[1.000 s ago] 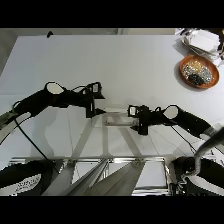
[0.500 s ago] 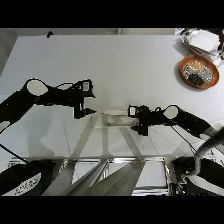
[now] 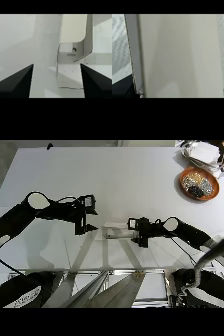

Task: Fold the box and place the chain.

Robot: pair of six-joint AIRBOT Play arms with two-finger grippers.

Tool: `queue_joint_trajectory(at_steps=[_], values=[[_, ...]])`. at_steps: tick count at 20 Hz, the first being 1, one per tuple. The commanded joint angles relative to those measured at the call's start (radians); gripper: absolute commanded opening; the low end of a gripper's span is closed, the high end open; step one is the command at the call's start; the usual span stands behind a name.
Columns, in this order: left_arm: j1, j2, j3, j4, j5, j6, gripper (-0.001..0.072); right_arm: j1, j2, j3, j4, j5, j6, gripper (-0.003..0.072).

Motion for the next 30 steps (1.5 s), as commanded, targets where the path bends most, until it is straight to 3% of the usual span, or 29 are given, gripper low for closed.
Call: queue_joint_trajectory(at_steps=[1,26,27,28,29,30], values=[[-0.042,0.001,0.001,0.001,0.018,-0.003,0.0634,0.0,0.0,-0.001,-0.107,-0.01,-0.001,0.0414],[-0.05,0.001,0.001,0.0,0.011,-0.056,0.0629,0.0,0.0,-0.001,-0.04,-0.036,-0.001,0.0414],[-0.05,0.001,0.001,0.0,0.007,-0.056,0.0609,0.0,0.0,-0.001,-0.04,-0.036,-0.001,0.0414],[-0.05,0.001,0.001,0.0,-0.013,-0.056,0.0448,0.0,0.0,-0.001,-0.04,-0.036,-0.001,0.0414],[-0.05,0.001,0.001,-0.002,-0.046,-0.056,0.0197,0.0,0.0,-0.001,-0.04,-0.036,-0.001,0.0414],[-0.05,0.0,0.001,-0.012,-0.075,-0.048,0.009,0.0,0.0,-0.001,-0.04,-0.036,-0.001,0.0414]])
